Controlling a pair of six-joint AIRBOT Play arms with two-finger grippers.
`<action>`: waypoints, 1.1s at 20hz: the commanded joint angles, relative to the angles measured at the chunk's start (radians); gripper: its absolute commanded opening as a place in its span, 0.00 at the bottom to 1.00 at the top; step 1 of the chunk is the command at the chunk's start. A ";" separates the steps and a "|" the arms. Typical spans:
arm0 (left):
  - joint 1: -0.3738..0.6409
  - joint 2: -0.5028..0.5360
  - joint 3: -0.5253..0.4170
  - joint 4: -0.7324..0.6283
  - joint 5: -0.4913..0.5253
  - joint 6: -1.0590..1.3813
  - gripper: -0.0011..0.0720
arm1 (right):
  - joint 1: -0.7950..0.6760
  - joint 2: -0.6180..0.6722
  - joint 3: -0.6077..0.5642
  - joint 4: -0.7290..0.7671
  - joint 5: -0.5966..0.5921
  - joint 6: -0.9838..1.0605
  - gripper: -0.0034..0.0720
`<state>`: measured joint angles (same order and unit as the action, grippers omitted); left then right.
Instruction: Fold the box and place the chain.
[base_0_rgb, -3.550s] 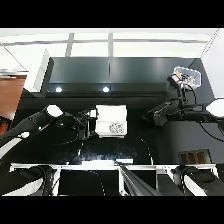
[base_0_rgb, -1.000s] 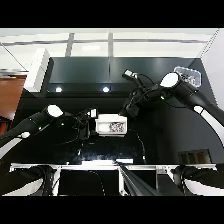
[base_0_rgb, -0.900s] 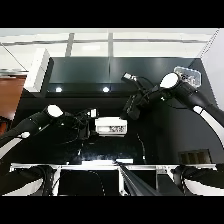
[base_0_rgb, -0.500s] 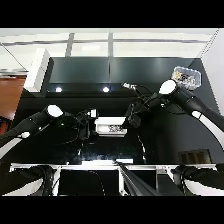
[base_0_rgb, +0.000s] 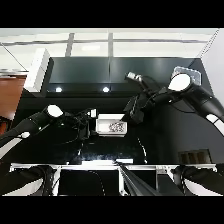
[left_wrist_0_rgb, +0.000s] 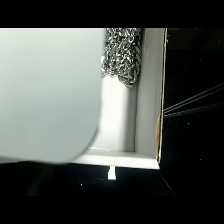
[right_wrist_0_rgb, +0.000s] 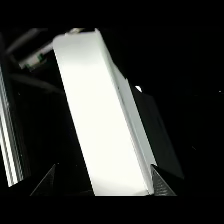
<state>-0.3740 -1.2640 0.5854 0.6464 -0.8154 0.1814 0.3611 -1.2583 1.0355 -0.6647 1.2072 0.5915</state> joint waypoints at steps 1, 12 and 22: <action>0.000 0.000 0.000 0.000 0.000 0.001 0.56 | -0.040 0.032 0.048 0.019 -0.016 0.130 1.00; 0.000 0.000 0.000 0.000 0.000 0.001 0.56 | 0.054 -0.123 0.048 -0.089 -0.023 -0.060 1.00; 0.000 0.000 0.000 0.000 0.000 0.001 0.56 | 0.133 -0.123 0.043 -0.090 -0.003 -0.134 0.67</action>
